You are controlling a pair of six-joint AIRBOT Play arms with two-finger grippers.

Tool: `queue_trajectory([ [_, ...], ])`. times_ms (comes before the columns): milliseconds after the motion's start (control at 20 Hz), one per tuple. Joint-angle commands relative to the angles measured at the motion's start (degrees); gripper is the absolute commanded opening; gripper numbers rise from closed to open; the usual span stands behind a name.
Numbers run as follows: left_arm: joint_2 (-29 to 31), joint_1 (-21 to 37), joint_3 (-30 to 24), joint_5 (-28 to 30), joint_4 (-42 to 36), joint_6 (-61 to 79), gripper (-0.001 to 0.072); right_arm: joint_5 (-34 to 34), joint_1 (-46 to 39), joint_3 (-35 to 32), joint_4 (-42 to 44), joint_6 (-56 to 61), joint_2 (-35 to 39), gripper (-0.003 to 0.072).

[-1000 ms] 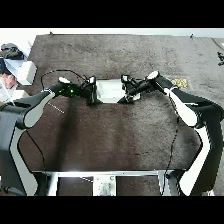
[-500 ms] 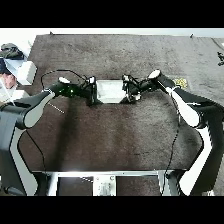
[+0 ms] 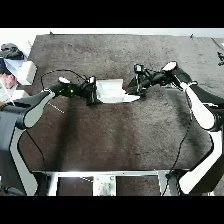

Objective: Fold the box and place the chain.

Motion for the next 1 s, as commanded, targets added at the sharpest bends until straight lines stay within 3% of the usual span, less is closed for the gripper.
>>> queue_trajectory([
  [0, 0.0, 0.0, 0.0, 0.0, 0.0, 0.0, 0.0235, 7.1, 0.3, 0.0, 5.5, 2.1, 2.1, 0.0092],
  [50, 0.0, 0.0, 0.0, 0.0, 0.0, 0.0, 0.0236, 7.9, 1.0, 0.0, 8.4, 2.1, 2.0, -0.0022],
  [200, 0.0, 0.0, 0.0, 0.0, 0.0, 0.0, 0.0235, 3.7, 3.2, 0.0, 14.6, 2.1, 1.7, -0.0021],
  [400, 0.0, 0.0, 0.0, 0.0, 0.0, 0.0, 0.0236, -9.7, 5.4, 0.0, 15.0, 2.1, 1.4, -0.0022],
  [550, 0.0, 0.0, 0.0, 0.0, 0.0, 0.0, 0.0236, -16.0, 5.5, 0.0, 15.0, 2.1, 0.3, -0.0021],
  [950, 0.0, 0.0, 0.0, 0.0, 0.0, 0.0, 0.0236, -19.8, 5.5, 0.0, 14.2, 2.1, -5.2, -0.0022],
])
